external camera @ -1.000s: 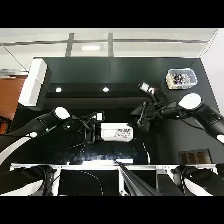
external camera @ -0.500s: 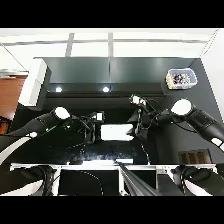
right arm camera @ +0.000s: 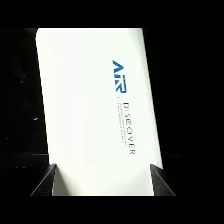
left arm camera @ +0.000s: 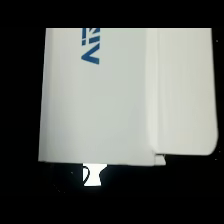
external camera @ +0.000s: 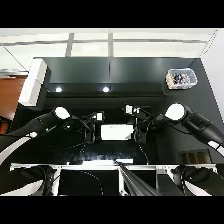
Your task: Fold the box and place the chain.
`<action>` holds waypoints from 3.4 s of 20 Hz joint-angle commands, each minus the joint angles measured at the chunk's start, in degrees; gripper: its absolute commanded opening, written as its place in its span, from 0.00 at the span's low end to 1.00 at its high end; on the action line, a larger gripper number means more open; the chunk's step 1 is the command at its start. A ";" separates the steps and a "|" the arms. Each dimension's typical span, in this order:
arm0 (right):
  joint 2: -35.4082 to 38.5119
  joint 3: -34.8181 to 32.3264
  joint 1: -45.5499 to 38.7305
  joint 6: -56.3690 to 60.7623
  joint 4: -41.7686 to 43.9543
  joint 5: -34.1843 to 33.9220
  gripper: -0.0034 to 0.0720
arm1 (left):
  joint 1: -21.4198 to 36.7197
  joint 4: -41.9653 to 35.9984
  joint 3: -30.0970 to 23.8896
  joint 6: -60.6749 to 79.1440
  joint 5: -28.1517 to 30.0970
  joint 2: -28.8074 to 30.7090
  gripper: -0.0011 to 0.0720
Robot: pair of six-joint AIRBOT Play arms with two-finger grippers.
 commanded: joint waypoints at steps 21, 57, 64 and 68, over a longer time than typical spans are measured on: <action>0.00 0.57 0.94 5.38 -1.60 1.57 0.38 | -0.04 0.02 0.02 0.02 0.02 -0.04 0.53; 1.14 0.63 0.17 6.23 -2.54 2.67 0.49 | -0.04 0.02 0.02 0.02 0.02 -0.04 0.53; 1.14 0.63 0.09 6.23 -1.29 3.15 0.49 | -0.04 0.02 0.02 0.02 0.00 -0.04 0.53; 1.14 0.63 0.09 6.21 -1.57 4.66 0.49 | -0.04 0.00 0.02 0.02 0.00 -0.04 0.53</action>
